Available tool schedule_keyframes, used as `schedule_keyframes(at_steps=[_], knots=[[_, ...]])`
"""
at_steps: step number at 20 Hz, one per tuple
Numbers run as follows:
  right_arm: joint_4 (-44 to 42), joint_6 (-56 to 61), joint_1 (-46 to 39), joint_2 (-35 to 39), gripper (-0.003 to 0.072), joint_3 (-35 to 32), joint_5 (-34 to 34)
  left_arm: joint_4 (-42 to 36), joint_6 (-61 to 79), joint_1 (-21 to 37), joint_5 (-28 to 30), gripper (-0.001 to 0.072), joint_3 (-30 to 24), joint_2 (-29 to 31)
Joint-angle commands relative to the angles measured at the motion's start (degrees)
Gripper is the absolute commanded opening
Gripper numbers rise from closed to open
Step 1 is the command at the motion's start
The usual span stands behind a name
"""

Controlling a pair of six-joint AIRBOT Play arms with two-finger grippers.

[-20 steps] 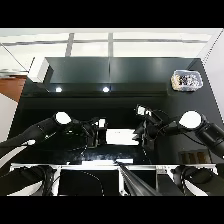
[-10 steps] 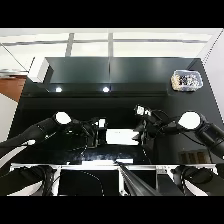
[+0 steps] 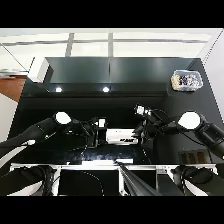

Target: Fold the box and place the chain.

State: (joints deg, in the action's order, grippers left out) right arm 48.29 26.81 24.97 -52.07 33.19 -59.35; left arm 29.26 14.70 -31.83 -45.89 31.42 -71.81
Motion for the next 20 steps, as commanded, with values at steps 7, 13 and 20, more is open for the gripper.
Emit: schedule_keyframes(at_steps=[7, 13, 20], knots=[[0.5, 2.4, 2.2, 0.0, 0.018, -1.5, 0.1, 0.0, 0.0, 0.0, 0.0, 0.0482, 0.0, 0.0], [1.1, 4.5, 3.0, 0.0, 0.0279, -1.5, 0.9, 0.0, 0.0, 0.0, 0.0, 0.0482, 0.0, 0.0], [1.7, 5.8, 3.0, -1.4, 0.0279, -1.9, 1.9, 0.0, 0.0, 0.0, 0.0, 0.0483, 0.0, 0.0]])
